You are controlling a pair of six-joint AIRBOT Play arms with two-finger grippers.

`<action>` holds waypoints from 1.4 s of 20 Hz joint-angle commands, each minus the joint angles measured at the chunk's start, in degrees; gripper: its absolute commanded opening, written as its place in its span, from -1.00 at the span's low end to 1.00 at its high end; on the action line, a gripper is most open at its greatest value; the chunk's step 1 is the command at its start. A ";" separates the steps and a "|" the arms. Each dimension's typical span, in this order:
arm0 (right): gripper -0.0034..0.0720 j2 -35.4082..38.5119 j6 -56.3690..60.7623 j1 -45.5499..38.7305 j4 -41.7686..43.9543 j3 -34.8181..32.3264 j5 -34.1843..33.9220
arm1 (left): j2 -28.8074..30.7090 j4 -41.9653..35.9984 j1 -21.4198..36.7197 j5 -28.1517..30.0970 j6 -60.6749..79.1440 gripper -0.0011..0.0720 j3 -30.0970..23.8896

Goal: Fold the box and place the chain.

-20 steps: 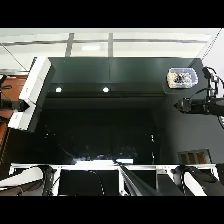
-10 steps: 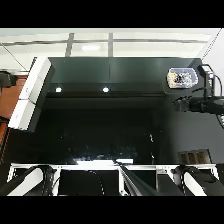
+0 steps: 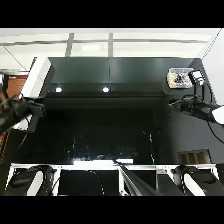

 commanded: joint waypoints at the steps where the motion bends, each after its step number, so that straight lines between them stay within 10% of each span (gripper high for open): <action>1: -0.86 5.07 2.69 -1.40 -2.58 -5.20 -4.04 | 7.15 -0.15 -0.94 2.99 -2.47 -0.91 -6.80; 28: -0.86 6.95 4.17 -5.73 -2.75 -10.03 -8.15 | 6.93 -0.17 -0.94 0.22 -2.45 -0.90 -6.84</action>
